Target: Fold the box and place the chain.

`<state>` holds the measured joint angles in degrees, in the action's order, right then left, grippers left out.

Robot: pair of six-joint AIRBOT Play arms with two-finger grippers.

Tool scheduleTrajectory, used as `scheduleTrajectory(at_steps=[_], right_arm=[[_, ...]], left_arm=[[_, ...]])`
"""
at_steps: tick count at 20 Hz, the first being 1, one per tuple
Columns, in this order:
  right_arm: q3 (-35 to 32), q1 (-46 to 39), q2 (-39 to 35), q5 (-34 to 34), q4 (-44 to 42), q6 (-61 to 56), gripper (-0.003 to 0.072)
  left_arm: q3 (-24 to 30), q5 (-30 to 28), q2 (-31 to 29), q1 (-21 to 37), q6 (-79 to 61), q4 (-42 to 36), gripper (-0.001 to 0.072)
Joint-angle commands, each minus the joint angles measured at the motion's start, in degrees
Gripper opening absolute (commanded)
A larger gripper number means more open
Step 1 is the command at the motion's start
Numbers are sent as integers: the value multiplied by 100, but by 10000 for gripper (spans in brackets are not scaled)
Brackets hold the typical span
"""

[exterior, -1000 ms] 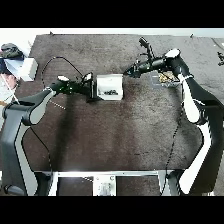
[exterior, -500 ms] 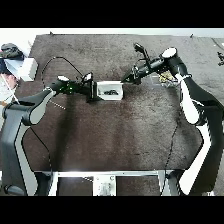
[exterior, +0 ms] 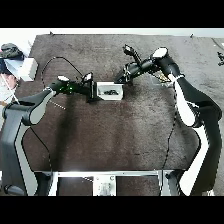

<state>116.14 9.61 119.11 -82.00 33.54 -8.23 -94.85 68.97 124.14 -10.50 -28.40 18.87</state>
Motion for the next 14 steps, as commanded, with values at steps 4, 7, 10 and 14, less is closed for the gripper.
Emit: scheduleTrajectory(at_steps=[4, 7, 10, 14], right_arm=[[-9, 70, -66, -146, 11, 177, 102], [-15, 74, -70, -439, 13, -31, 101], [-184, 74, -83, -387, 11, -55, 100], [-542, 136, -170, -122, 55, 61, 50]], left_arm=[[-2, 4, -2, 2, 0, 0, 353], [-2, 0, -2, 2, -2, 0, 352], [-2, 2, -2, 2, 0, 0, 352], [-2, 2, -2, 2, 0, 0, 353]])
